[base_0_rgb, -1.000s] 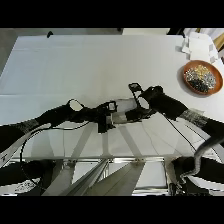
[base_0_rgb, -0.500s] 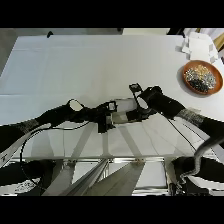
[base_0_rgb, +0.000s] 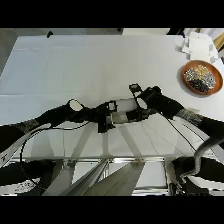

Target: Fold the box and place the chain.

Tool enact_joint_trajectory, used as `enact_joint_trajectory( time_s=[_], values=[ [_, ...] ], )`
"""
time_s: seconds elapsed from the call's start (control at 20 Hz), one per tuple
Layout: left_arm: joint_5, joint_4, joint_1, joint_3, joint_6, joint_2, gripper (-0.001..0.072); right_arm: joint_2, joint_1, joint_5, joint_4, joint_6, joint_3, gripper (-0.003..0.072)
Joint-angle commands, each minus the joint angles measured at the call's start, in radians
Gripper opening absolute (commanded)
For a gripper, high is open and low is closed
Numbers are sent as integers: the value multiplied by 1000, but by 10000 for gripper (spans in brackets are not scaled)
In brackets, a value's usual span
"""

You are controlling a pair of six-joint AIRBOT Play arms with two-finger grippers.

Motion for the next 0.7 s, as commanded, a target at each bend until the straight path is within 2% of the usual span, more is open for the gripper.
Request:
enact_joint_trajectory(
  time_s=[0.0, 0.05, 0.1, 0.15, 0.4, 0.65],
  values=[
    [0, 2, 0, 0, 3, 1, 251, 3, 1, 16, -11, -6, 0, 28],
    [0, 2, 0, 0, 3, 1, 251, 3, 1, 19, -10, -6, 0, 141],
    [0, 2, 0, 0, 3, 1, 251, 4, 1, 24, -11, -7, 0, 327],
    [0, 2, 0, 0, 3, 1, 251, 6, 1, 29, -11, -9, 0, 431],
    [0, 2, 0, 0, 3, 1, 251, 89, 1, 93, -33, -181, 0, 439],
    [0, 2, 0, 0, 3, 1, 251, 304, 0, 63, -93, -216, 0, 438]
  ],
)
